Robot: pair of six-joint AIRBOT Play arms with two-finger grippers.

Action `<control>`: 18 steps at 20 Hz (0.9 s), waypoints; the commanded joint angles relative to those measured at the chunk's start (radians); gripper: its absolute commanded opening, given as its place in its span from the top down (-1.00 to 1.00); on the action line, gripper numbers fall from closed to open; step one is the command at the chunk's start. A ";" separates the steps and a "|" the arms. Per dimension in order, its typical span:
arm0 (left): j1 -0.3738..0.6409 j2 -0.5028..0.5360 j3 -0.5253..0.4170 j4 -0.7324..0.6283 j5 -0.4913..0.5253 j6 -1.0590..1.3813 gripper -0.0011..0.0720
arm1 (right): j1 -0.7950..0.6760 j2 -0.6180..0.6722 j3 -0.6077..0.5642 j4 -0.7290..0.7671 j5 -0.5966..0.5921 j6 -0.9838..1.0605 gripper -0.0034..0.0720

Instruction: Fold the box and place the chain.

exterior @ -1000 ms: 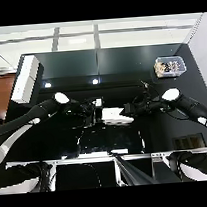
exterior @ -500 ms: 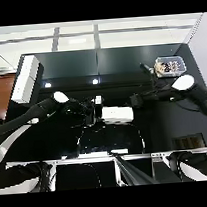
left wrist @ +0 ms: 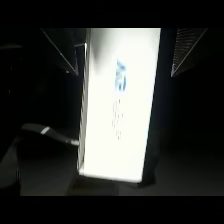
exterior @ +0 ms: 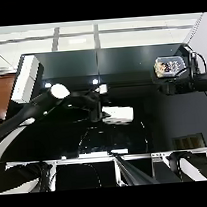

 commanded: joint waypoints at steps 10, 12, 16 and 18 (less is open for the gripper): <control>-0.115 -0.284 0.259 0.005 -0.124 -0.180 -0.96 | -0.024 0.007 -0.038 -0.036 -0.020 0.001 0.88; -0.116 -0.284 0.259 0.028 -0.141 -0.180 -0.96 | -0.024 0.006 -0.038 -0.035 -0.027 0.001 0.88; -0.116 -0.283 0.279 0.092 -0.185 -0.179 -0.96 | -0.024 0.006 -0.038 -0.035 -0.027 0.002 0.87; -0.116 -0.282 0.292 0.130 -0.188 -0.179 -0.96 | -0.024 0.006 -0.038 -0.035 -0.027 0.002 0.88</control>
